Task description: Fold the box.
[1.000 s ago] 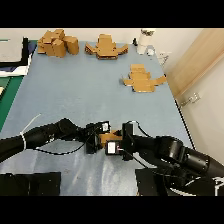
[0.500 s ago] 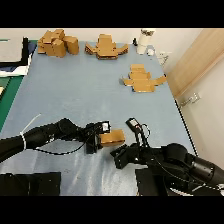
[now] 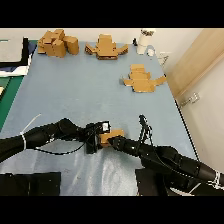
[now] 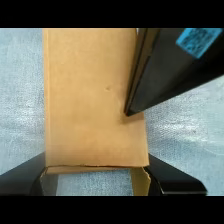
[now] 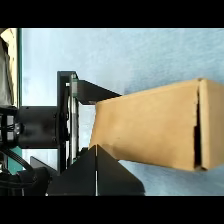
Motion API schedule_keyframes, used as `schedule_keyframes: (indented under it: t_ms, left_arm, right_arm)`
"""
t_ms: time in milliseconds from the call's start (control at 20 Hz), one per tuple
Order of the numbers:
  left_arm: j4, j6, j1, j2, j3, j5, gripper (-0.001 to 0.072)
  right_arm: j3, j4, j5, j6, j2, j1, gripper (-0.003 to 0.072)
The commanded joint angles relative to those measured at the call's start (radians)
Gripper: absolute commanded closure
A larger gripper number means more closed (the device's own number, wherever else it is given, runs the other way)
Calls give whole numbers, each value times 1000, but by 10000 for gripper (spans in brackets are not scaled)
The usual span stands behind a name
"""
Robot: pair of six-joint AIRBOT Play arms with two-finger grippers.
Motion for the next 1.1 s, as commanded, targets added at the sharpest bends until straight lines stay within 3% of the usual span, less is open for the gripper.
schedule_keyframes:
  t_ms: [0, 1050]
  left_arm:
    - [0, 0, 1, 0, 0, 0, 152]
    - [0, 0, 1, 0, 0, 0, 152]
  right_arm:
    - [-5, -3, 3, 27, -13, -8, 684]
    - [-28, -33, -14, 27, -74, 27, 684]
